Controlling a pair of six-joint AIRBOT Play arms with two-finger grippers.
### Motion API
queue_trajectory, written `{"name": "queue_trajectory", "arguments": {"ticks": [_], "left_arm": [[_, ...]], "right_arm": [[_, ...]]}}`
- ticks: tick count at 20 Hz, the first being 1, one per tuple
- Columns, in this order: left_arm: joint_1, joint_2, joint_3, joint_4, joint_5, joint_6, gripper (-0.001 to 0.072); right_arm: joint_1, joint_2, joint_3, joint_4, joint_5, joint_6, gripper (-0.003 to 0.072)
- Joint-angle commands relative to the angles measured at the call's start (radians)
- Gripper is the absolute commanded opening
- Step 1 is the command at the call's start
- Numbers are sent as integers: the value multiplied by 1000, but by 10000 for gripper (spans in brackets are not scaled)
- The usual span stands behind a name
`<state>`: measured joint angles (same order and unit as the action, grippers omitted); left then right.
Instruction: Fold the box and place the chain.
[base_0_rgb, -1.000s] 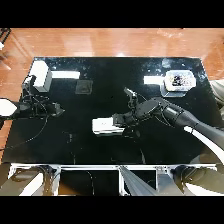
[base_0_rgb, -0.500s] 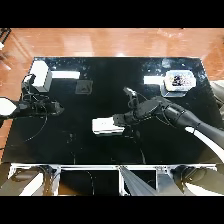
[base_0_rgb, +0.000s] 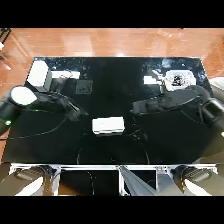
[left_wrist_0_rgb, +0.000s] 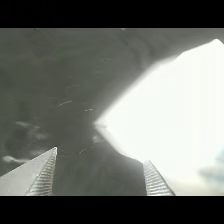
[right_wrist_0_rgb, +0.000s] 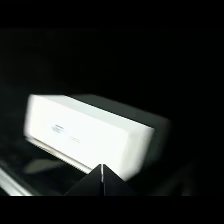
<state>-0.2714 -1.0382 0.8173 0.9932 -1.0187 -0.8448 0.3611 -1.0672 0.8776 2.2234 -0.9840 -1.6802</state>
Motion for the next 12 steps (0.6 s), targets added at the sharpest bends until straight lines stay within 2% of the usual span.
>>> {"name": "queue_trajectory", "arguments": {"ticks": [1,5,12], "left_arm": [[-209,-67,21,-34,69,429,630],[-323,-126,21,-33,147,583,630],[-349,-204,21,-42,147,584,630]], "right_arm": [[-126,71,-25,-137,-155,5,24],[-174,86,-89,-132,-139,5,24],[-172,86,-94,-128,-94,6,25]]}}
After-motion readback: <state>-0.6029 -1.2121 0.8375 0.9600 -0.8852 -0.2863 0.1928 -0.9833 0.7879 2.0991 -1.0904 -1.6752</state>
